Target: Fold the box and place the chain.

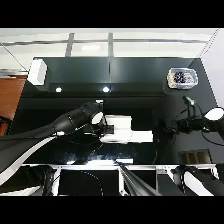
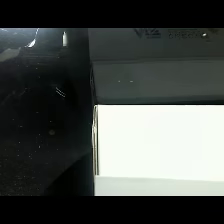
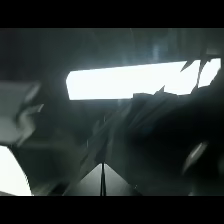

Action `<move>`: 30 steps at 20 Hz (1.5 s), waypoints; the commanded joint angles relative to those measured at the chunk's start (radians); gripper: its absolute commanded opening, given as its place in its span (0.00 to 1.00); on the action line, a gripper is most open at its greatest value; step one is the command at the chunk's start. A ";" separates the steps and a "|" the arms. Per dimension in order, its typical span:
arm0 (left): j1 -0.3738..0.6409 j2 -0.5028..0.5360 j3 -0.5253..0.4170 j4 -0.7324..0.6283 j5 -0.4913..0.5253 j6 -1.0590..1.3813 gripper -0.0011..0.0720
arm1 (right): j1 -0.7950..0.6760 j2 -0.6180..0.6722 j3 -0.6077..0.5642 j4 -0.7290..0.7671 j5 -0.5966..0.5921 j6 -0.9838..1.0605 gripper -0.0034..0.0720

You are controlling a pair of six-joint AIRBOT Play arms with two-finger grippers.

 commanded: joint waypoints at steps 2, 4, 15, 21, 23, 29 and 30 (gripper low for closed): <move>0.000 0.000 0.000 0.000 -0.008 -0.001 0.05 | 0.030 -0.169 -0.011 0.208 0.165 -0.093 0.05; 0.000 0.000 0.000 0.000 -0.012 -0.001 0.05 | 0.104 -0.214 -0.011 0.248 0.134 -0.095 0.05; 0.000 0.000 0.000 0.000 -0.014 -0.001 0.05 | 0.273 -0.288 0.043 0.530 0.235 -0.393 0.29; 0.000 0.000 0.000 0.000 -0.016 -0.001 0.05 | 0.289 -0.288 0.100 0.534 0.290 -0.387 0.86; 0.000 0.000 0.000 0.000 -0.014 -0.001 0.05 | 0.321 -0.288 0.107 0.529 0.249 -0.351 0.86; 0.000 0.000 0.000 0.000 -0.016 -0.001 0.05 | 0.445 -0.256 0.140 0.439 0.054 -0.135 0.86; 0.000 0.000 0.000 0.000 -0.016 0.000 0.05 | 0.467 -0.237 0.140 0.396 0.014 -0.075 0.86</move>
